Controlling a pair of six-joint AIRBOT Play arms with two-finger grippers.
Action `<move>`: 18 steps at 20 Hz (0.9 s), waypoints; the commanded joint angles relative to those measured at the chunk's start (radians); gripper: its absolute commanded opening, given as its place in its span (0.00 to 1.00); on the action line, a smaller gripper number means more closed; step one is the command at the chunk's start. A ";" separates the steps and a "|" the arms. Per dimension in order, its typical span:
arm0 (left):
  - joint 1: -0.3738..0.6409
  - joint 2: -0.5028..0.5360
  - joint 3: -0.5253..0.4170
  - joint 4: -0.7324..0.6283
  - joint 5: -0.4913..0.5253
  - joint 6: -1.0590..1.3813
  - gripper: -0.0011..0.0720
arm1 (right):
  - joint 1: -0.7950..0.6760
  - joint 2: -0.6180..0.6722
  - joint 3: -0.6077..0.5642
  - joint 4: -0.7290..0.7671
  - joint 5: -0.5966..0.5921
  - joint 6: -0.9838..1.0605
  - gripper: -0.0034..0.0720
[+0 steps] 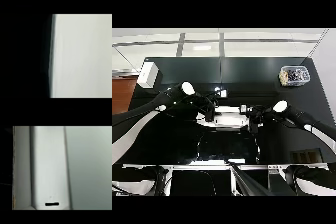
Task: Fold the box and place the chain.
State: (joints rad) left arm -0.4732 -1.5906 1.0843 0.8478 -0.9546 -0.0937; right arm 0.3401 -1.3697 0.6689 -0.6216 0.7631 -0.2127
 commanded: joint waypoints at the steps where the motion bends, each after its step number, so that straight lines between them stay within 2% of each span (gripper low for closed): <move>1: 0.000 0.000 0.001 0.000 0.002 0.000 0.05 | 0.011 -0.005 0.003 -0.033 -0.008 0.021 0.95; 3: 0.000 0.000 0.001 0.000 0.002 0.000 0.05 | 0.011 -0.005 0.003 -0.033 -0.008 0.021 0.95; 5: 0.000 0.000 0.001 0.000 0.002 0.000 0.05 | 0.011 -0.005 0.003 -0.033 -0.008 0.021 0.82; 6: 0.000 0.000 0.001 0.000 0.002 0.000 0.05 | 0.011 -0.005 0.003 -0.033 -0.008 0.021 0.82; 7: 0.000 0.000 0.001 0.000 0.002 0.000 0.05 | 0.011 -0.005 0.003 -0.033 -0.008 0.021 0.73; 9: 0.000 0.002 0.001 0.001 0.000 -0.002 0.06 | 0.011 -0.005 0.003 -0.033 -0.008 0.021 0.69; 10: 0.002 0.008 0.002 0.002 -0.003 -0.016 0.19 | 0.011 -0.005 0.003 -0.033 -0.008 0.021 0.69; 11: 0.004 0.023 0.006 0.019 -0.013 -0.016 0.59 | 0.011 -0.005 0.003 -0.033 -0.008 0.021 0.69; 12: 0.010 0.042 0.016 0.047 -0.031 -0.055 0.84 | 0.011 -0.005 0.003 -0.033 -0.008 0.021 0.69; 16: 0.074 0.177 0.047 0.245 -0.145 -0.346 0.87 | 0.011 -0.005 0.003 -0.034 -0.003 0.017 0.69; 18: 0.130 0.246 0.047 0.313 -0.274 -0.529 0.87 | 0.011 -0.005 0.002 -0.041 0.004 0.013 0.69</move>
State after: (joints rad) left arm -0.3981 -1.4284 1.1236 1.0378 -1.0882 -0.3794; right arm 0.3500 -1.3743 0.6708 -0.6556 0.7582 -0.1940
